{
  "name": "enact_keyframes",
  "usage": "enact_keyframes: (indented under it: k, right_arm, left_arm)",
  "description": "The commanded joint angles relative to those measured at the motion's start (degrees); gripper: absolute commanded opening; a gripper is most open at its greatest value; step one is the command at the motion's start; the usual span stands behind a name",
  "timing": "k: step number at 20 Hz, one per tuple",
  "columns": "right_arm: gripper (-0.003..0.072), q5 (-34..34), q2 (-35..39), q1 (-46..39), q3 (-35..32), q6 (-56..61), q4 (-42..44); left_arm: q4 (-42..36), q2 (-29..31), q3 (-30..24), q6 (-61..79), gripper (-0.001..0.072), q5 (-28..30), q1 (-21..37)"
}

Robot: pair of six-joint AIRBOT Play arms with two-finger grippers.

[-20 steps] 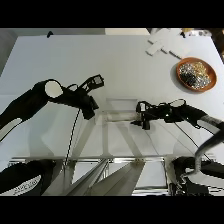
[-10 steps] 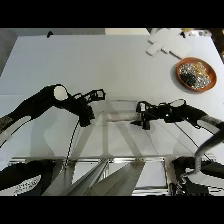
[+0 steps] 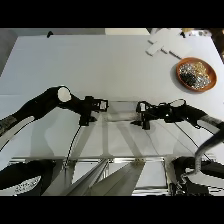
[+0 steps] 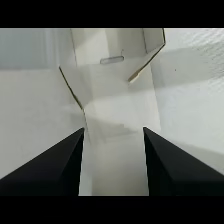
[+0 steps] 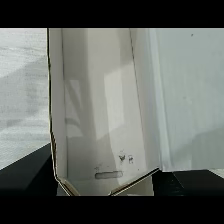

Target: Fold the box and place the chain.

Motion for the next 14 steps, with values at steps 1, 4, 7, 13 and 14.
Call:
enact_keyframes:
  k: [1, 4, 7, 13, 14]
  right_arm:
    - [0.0460, 0.02, 0.04, 0.00, -0.02, 0.02, 0.02]
    - [0.0460, 0.02, 0.04, 0.00, -0.02, 0.02, 0.02]
    - [0.0460, 0.02, 0.04, 0.00, -0.02, 0.00, 0.02]
    - [0.0460, 0.02, 0.04, 0.00, -0.02, 0.02, 0.00]
    - [0.0460, 0.02, 0.04, 0.00, -0.02, 0.00, 0.00]
  left_arm:
    - [-1.70, -1.95, -0.04, 6.75, 0.0409, 1.64, -0.44]
    - [-2.27, -3.10, -0.04, 9.11, 0.0409, 1.90, -1.40]
    - [-3.54, -3.10, -0.04, 10.12, 0.0408, 4.46, -2.01]
    - [-4.35, -3.10, -0.04, 10.10, 0.0306, 1.22, -2.12]
    - [-5.22, -3.10, -0.04, 10.10, 0.0262, -0.35, -2.12]
